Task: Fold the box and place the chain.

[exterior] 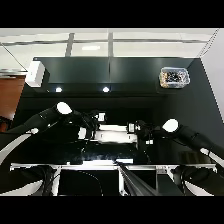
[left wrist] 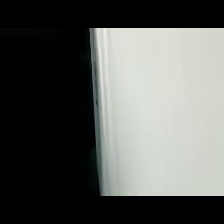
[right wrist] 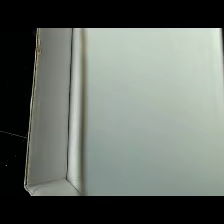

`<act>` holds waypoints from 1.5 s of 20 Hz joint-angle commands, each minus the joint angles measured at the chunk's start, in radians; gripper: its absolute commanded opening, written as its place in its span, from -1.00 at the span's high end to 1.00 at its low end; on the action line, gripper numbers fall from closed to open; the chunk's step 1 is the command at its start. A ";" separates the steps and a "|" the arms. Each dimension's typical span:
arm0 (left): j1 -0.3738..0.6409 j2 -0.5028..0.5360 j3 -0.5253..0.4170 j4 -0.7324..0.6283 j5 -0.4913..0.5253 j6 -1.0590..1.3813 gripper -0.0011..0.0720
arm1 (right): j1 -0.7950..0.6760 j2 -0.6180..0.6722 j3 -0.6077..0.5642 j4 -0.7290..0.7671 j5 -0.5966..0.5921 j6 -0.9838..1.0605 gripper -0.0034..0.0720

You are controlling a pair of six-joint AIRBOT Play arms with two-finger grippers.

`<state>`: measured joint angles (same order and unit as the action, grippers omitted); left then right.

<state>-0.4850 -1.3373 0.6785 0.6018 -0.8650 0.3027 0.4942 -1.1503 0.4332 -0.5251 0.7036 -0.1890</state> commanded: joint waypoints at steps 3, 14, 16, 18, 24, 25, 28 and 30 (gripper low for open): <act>0.000 0.000 0.001 0.000 0.001 0.000 0.90 | 0.003 -0.006 0.001 -0.034 -0.021 0.043 -0.87; 0.000 0.000 0.001 0.000 0.002 0.000 0.90 | 0.003 -0.006 0.001 -0.034 -0.027 0.050 -0.33; 0.000 0.000 0.003 0.000 0.000 0.000 0.89 | 0.003 -0.006 0.001 -0.034 -0.027 0.050 -0.33; 0.001 0.003 0.009 0.002 -0.008 -0.010 0.44 | 0.003 -0.006 0.001 -0.033 -0.027 0.050 -0.33; 0.056 0.155 0.063 0.185 -0.016 -0.327 -0.15 | 0.003 -0.006 0.001 -0.034 -0.018 0.047 -0.33; 0.072 0.200 0.065 0.249 -0.040 -0.418 -0.15 | 0.003 -0.006 0.001 -0.035 -0.013 0.042 -0.33; 0.099 0.315 0.066 0.517 -0.191 -0.678 -0.09 | 0.003 -0.006 0.001 -0.037 -0.008 0.039 -0.33; 0.102 0.351 0.066 0.583 -0.316 -0.874 0.82 | 0.003 -0.006 0.001 -0.037 -0.008 0.039 -0.33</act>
